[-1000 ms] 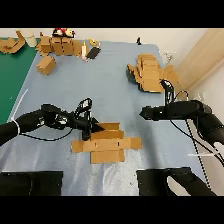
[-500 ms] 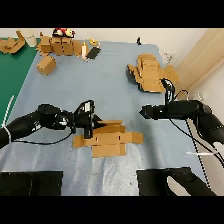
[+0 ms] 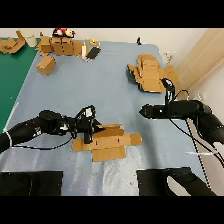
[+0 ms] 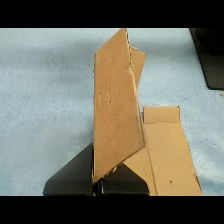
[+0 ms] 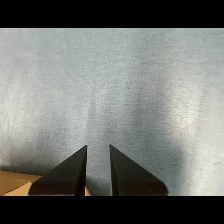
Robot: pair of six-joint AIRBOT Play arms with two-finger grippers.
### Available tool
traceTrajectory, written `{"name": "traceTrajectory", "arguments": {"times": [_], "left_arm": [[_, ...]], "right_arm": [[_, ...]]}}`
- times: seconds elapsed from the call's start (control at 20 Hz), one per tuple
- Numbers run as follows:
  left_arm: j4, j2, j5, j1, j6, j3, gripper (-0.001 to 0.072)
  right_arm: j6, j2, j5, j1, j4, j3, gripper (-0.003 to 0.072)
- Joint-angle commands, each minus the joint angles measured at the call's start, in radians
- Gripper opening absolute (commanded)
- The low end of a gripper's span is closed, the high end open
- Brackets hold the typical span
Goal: Fold the box.
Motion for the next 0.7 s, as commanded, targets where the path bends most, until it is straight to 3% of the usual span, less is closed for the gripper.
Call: {"name": "traceTrajectory", "arguments": {"times": [0.0, 0.65], "left_arm": [[-0.019, -0.008, -0.005, -0.001, -0.016, -0.015, 0.0012], [0.022, -0.043, -0.064, -0.002, -0.020, -0.015, 0.0012]], "right_arm": [[0.000, 0.000, 0.000, 0.000, 0.008, 0.001, 0.0214], [-0.003, 0.000, 0.000, 0.000, 0.042, 0.001, 0.0214]]}}
